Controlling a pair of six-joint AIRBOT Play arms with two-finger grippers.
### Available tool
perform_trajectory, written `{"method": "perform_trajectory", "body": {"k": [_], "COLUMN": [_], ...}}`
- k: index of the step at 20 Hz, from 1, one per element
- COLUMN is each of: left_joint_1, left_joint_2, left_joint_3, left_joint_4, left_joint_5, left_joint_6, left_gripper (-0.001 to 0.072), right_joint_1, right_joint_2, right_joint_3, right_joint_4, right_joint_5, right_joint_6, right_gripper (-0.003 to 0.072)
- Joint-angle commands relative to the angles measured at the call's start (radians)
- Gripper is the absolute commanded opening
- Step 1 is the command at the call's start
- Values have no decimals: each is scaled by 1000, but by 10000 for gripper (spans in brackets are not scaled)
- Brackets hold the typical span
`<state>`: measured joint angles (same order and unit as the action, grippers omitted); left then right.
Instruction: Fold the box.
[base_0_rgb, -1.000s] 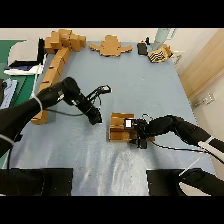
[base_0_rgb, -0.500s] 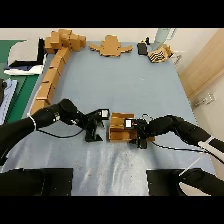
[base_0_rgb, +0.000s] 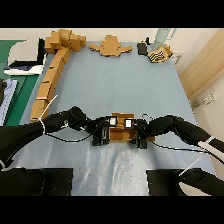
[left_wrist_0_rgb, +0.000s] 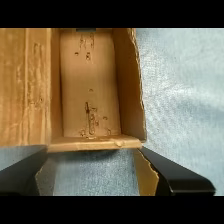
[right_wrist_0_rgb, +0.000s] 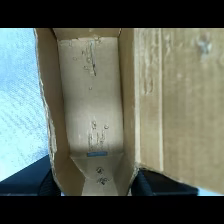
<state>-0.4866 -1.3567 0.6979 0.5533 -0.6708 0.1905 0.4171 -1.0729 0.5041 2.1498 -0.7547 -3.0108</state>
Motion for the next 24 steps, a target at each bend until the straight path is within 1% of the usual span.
{"method": "perform_trajectory", "body": {"k": [1,4,7,12,17,20,21,22,23,24], "left_joint_1": [-6,-6,-29,-50,-50,-50,-50,-50,-50,-50], "left_joint_2": [-6,-6,-8,-12,-27,-27,-27,-27,-27,-27], "left_joint_3": [-1,-1,0,15,17,17,17,17,18,18], "left_joint_4": [8,7,7,6,6,7,7,7,7,7], "left_joint_5": [32,32,36,62,42,32,32,31,31,32], "left_joint_6": [-54,-57,-56,-56,-56,-57,-56,-56,-51,-49], "left_gripper": [668,668,668,667,665,645,550,366,322,323], "right_joint_1": [0,0,0,0,0,0,0,0,0,0], "right_joint_2": [0,0,0,0,0,0,0,0,0,0], "right_joint_3": [0,0,0,0,0,0,0,0,0,0], "right_joint_4": [0,0,0,0,0,0,0,0,0,0], "right_joint_5": [2,2,2,2,2,2,2,2,2,2], "right_joint_6": [0,0,0,0,0,0,0,0,0,0], "right_gripper": [502,502,502,502,501,502,502,502,502,502]}}
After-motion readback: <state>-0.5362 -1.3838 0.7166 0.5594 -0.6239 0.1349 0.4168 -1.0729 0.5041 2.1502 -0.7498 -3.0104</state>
